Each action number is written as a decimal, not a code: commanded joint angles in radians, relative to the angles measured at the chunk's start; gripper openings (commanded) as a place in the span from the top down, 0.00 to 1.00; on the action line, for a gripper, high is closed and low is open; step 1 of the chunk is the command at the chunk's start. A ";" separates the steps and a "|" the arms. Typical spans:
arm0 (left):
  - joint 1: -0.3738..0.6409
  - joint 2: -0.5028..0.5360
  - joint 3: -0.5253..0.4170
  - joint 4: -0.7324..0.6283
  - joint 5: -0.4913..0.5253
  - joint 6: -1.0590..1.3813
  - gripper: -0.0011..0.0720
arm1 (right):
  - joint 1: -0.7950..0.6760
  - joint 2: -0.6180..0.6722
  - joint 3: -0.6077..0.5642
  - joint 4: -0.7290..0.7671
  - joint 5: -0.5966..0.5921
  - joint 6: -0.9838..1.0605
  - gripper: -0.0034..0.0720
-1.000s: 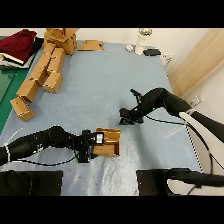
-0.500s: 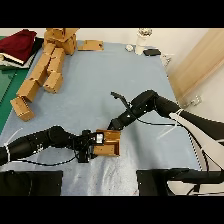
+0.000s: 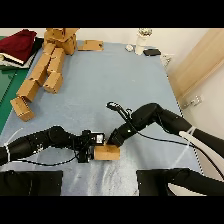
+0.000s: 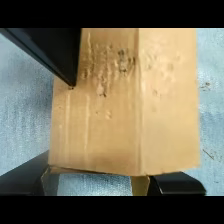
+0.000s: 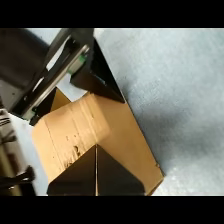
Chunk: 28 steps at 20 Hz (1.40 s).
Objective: Fold the box.
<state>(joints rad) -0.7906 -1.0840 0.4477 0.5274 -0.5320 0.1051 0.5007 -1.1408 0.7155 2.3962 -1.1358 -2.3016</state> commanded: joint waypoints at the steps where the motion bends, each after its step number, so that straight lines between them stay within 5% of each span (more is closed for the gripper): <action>1: 0.000 -0.001 0.000 0.000 0.000 0.000 0.20 | 0.068 0.105 -0.062 -0.048 0.125 -0.002 0.95; 6: 0.000 -0.001 0.000 0.000 0.000 0.000 0.20 | 0.173 0.193 -0.071 -0.134 0.190 -0.002 0.95; 15: 0.000 -0.001 0.000 0.000 0.000 0.000 0.20 | 0.461 0.414 -0.258 -0.510 0.553 0.061 0.95; 16: 0.000 -0.001 0.000 0.000 0.001 0.000 0.20 | 0.477 0.425 -0.267 -0.537 0.552 0.061 0.90; 19: 0.000 -0.001 0.000 0.000 0.000 0.000 0.20 | 0.494 0.425 -0.266 -0.557 0.551 0.056 0.39; 21: 0.000 -0.001 0.000 0.000 0.001 0.000 0.20 | 0.495 0.425 -0.266 -0.557 0.550 0.028 0.25; 28: 0.000 -0.001 0.000 0.000 0.001 0.000 0.20 | 0.496 0.393 -0.266 -0.567 0.519 0.015 0.24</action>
<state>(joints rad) -0.7906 -1.0840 0.4477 0.5270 -0.5312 0.1047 0.9932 -0.7326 0.4503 1.8397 -0.5953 -2.2803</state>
